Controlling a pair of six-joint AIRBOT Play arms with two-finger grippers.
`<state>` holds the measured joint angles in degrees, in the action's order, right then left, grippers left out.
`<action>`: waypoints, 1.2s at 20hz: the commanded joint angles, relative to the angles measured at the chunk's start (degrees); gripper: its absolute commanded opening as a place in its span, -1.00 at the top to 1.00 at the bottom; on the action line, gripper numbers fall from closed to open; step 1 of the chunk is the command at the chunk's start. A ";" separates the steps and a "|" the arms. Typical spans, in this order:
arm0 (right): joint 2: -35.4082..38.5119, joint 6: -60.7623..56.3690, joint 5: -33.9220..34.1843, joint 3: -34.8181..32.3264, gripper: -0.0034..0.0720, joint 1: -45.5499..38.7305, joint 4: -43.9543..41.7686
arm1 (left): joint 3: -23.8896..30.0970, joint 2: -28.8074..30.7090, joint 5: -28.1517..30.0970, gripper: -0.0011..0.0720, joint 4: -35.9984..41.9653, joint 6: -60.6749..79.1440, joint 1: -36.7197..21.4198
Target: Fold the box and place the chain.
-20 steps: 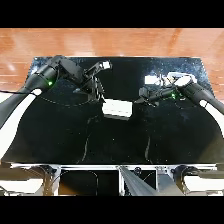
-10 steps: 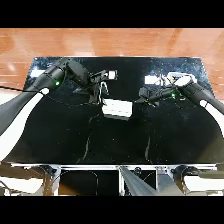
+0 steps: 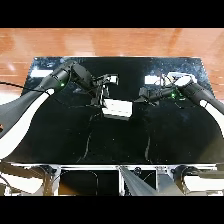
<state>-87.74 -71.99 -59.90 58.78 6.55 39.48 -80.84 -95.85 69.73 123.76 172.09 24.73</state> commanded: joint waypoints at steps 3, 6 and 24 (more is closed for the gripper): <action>-0.02 0.63 0.15 0.02 0.82 0.00 -0.02 | -0.04 -0.09 0.07 -0.76 0.31 -0.02 0.09; -0.02 1.11 0.13 0.02 0.82 0.00 -0.02 | -0.04 -0.09 0.00 -0.76 0.31 -0.02 0.07; -0.02 2.45 0.22 0.02 0.82 0.00 -0.02 | 2.89 -0.87 -2.73 -0.76 0.35 -0.02 0.13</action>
<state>-87.74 -69.58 -59.64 58.78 6.55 39.48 -78.06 -96.66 67.33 124.29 172.05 24.84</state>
